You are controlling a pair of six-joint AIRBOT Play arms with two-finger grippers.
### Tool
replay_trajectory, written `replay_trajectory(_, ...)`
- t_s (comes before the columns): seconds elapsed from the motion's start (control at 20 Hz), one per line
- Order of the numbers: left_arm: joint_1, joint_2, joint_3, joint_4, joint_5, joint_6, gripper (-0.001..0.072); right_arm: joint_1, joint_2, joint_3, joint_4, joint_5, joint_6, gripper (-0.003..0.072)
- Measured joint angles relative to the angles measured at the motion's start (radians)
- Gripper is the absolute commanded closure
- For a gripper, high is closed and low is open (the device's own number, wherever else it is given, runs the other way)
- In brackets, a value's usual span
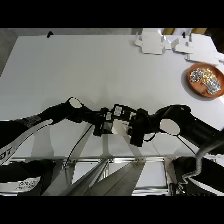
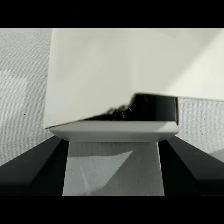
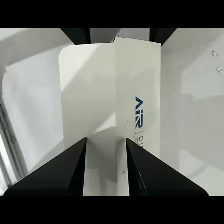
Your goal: Fold the box and place the chain.
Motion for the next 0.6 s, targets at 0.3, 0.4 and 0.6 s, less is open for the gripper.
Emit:
replay_trajectory(0.3, 0.0, 0.0, 0.0, 0.0, 0.001, -0.001, 0.05, 0.004, 0.0, -0.002, -0.019, -0.023, 0.003, 0.0512)
replay_trajectory(0.4, 0.0, 0.0, 0.0, 0.0, 0.001, 0.0, 0.05, 0.013, 0.0, -0.011, -0.023, -0.037, 0.003, 0.0527)
replay_trajectory(0.6, 0.0, 0.0, 0.0, -0.002, 0.004, -0.002, 0.05, 0.035, 0.0, -0.035, -0.076, -0.085, 0.051, 0.0527)
